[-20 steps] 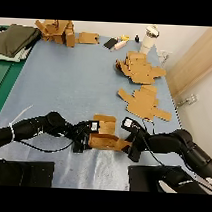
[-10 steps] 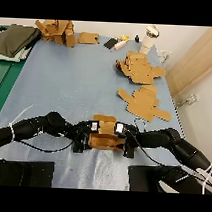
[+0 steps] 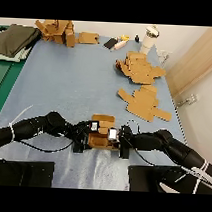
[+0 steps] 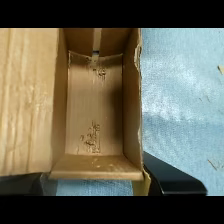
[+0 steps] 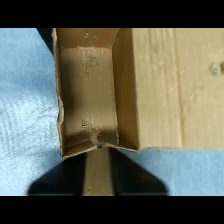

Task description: Fold the box.

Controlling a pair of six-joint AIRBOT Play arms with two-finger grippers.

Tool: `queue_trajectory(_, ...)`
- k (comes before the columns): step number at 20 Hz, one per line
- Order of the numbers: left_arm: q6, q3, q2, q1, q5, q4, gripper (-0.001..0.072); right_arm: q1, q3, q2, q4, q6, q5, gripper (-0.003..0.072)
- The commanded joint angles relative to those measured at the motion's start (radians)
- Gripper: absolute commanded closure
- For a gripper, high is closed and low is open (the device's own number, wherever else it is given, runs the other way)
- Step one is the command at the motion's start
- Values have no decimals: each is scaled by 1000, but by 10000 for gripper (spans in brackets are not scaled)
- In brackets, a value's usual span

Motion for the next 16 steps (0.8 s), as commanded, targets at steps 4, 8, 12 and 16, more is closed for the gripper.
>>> queue_trajectory(4, 0, 1, 0, 0, 0, 0, 111, 10, 0, -34, 17, -23, 33, 227)
queue_trajectory(8, 0, 1, 0, 0, 0, 0, 111, 13, 0, -29, 17, -23, 26, 496)
queue_trajectory(12, 0, 1, 0, 0, 0, 0, 111, 19, 0, -12, 9, -21, 20, 496)
queue_trajectory(16, 0, 1, 0, 0, 0, 0, 111, 19, 0, 5, 5, -18, 16, 556)
